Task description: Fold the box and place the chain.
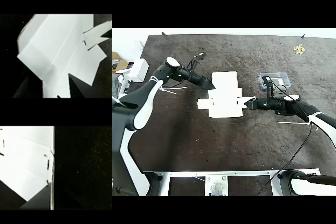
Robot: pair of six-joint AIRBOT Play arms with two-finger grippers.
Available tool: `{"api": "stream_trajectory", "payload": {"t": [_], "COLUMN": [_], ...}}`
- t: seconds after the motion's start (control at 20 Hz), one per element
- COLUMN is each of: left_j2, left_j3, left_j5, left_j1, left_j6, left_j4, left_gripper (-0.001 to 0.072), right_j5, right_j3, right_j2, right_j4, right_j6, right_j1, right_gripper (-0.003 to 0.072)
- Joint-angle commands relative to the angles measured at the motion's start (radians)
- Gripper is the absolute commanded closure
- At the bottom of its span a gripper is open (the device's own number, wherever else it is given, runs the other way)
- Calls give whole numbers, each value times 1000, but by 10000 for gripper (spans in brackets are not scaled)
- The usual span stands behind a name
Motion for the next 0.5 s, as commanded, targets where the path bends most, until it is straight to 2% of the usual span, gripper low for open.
{"api": "stream_trajectory", "payload": {"t": [0.0,0.15,0.3,0.45], "left_j2": [-42,-45,-45,-54], "left_j3": [31,31,31,30], "left_j5": [19,16,-16,-29], "left_j1": [-8,-11,-11,-11], "left_j6": [-8,-7,46,42], "left_j4": [13,-1,-117,-126], "left_gripper": [177,178,179,179], "right_j5": [0,0,0,0], "right_j3": [0,0,1,1], "right_j2": [0,0,0,0], "right_j4": [0,0,1,1], "right_j6": [-8,-8,-8,-10], "right_j1": [1,1,1,1], "right_gripper": [685,685,686,685]}}
